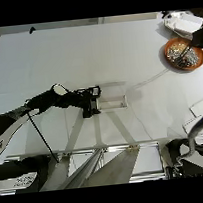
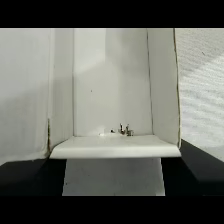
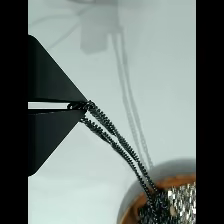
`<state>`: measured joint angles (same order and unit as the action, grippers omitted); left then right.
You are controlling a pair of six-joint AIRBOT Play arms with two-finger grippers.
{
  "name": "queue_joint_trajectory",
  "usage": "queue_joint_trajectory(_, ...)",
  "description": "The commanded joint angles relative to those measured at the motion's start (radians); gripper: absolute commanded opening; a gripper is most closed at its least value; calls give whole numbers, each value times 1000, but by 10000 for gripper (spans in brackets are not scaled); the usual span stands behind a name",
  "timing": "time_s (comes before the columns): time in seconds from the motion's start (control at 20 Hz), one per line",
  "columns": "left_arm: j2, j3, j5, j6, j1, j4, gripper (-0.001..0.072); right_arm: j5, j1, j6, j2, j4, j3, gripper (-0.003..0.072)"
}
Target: Fold the box and place the chain.
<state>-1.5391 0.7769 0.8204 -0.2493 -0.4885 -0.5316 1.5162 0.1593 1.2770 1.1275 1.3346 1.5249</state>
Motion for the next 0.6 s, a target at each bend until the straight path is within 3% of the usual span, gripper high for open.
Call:
queue_joint_trajectory(0.0, 1, 0, 0, 0, 1, 0, 151, 78, -114, 57, -86, -15, -2, 19)
queue_joint_trajectory(0.55, 1, 0, 0, 0, 1, 0, 151, 104, -557, 274, -165, 5, -2, 19)
